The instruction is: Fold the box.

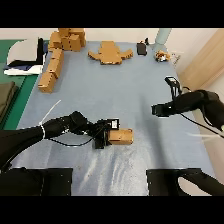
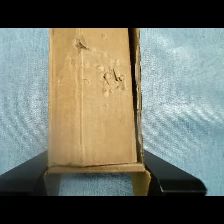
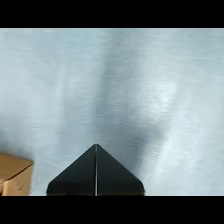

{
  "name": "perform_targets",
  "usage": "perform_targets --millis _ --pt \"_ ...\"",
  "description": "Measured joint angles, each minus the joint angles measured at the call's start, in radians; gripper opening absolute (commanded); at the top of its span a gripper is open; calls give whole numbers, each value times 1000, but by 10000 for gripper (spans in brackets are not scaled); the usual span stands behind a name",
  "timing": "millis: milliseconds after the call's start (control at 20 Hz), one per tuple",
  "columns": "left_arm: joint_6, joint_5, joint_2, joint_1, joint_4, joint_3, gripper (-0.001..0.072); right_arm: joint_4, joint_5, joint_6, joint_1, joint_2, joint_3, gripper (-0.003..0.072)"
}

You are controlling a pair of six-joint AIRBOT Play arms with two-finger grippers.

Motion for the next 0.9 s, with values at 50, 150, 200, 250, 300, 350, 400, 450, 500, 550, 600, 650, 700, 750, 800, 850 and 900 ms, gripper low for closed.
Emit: perform_targets --millis 50,150,200,250,300,350,400,450,500,550,600,650,700,750,800,850,900 --pt "0 0 0 0 0 0 474 -36 0 39 12 -34 20 6" --pt "0 0 0 0 0 2 474 -82 7 98 38 -88 44 6" --pt "-2 1 4 0 2 3 475 -92 15 117 49 -107 52 6" --pt "-18 0 15 5 2 5 474 -91 16 130 58 -121 57 6" --pt "-47 0 31 12 1 7 475 -89 18 143 63 -132 61 6" --pt "-90 1 57 26 2 9 475 -85 18 151 67 -139 64 6" --pt "-138 0 85 45 5 10 475 -80 19 156 71 -146 67 6" --pt "-195 0 120 71 18 11 475 -75 20 161 72 -149 68 6" --pt "-253 -4 154 100 42 12 474 -72 21 166 74 -153 69 6" --pt "-326 -5 190 139 82 13 475 -71 21 169 75 -154 70 6" --pt "-405 -6 223 181 136 13 475 -68 22 169 77 -156 71 6" --pt "-505 -9 254 234 206 13 475 -68 22 171 77 -157 71 6" --pt "-603 -21 280 291 282 13 475 -66 22 172 77 -158 71 6" --pt "-709 -34 304 360 362 13 475 -66 22 173 77 -159 71 6" --pt "-797 -54 321 430 431 13 475 -65 23 173 77 -159 71 6" --pt "-875 -77 333 511 494 13 475 -64 23 174 77 -159 71 6" --pt "-930 -96 342 591 538 13 475 -64 23 174 77 -159 71 6"
